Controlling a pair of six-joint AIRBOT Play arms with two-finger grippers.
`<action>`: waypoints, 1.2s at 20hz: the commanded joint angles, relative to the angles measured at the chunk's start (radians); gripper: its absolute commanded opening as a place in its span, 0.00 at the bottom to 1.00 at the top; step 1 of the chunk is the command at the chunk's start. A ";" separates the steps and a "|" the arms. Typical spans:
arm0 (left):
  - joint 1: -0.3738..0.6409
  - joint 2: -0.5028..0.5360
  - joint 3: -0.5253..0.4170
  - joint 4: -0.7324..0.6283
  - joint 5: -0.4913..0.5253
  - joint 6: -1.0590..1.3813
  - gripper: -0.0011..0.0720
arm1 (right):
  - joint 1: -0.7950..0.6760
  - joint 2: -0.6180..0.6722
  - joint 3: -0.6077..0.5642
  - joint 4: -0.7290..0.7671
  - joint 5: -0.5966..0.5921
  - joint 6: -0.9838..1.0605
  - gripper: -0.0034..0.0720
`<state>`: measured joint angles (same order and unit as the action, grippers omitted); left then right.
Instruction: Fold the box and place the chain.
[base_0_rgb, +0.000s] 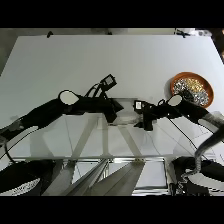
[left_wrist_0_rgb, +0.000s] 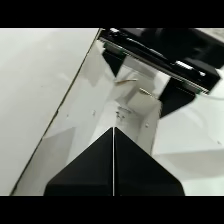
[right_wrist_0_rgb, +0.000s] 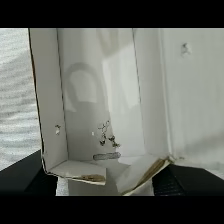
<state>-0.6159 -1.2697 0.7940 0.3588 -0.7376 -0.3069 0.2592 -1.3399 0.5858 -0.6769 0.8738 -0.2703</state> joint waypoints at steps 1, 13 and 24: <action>0.082 0.078 0.001 0.166 -0.214 -0.084 0.02 | 0.000 0.001 0.000 0.000 0.001 0.000 0.80; 0.145 0.071 -0.036 0.477 -0.307 -0.087 0.02 | 0.000 0.001 0.000 0.000 0.001 0.000 0.80; 0.121 -0.073 -0.039 0.610 -0.309 -0.040 0.30 | 0.000 0.001 0.000 0.000 0.001 0.000 0.80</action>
<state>-0.4850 -1.3266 0.7559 0.9398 -1.0863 -0.3790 0.2592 -1.3399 0.5854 -0.6769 0.8742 -0.2703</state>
